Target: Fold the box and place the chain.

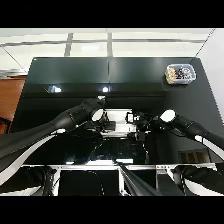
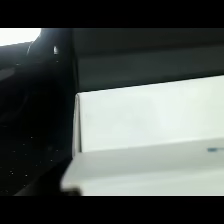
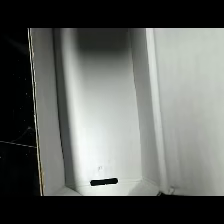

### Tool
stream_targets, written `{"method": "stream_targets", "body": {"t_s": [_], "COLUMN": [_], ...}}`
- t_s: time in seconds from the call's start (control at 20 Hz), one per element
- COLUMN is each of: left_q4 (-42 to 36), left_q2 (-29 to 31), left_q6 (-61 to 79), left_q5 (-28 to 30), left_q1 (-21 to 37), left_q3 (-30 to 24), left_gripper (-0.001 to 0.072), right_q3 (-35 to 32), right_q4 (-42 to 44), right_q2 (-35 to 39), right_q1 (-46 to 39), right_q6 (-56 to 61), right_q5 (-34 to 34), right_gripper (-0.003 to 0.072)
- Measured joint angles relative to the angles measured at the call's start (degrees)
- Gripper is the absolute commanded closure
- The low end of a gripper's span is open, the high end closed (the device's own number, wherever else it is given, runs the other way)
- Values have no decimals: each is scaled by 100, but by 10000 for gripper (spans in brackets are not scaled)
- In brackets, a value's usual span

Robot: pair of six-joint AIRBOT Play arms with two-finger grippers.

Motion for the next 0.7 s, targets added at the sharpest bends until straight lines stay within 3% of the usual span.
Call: {"method": "stream_targets", "body": {"t_s": [0.7], "left_q4": [291], "left_q2": [-149], "left_q6": [-348], "left_q5": [-101], "left_q1": [0], "left_q3": [192], "left_gripper": [491], "right_q3": [0], "right_q4": [2], "right_q2": [0], "right_q1": [0], "right_q6": [4], "right_q5": [-4], "right_gripper": [580]}}
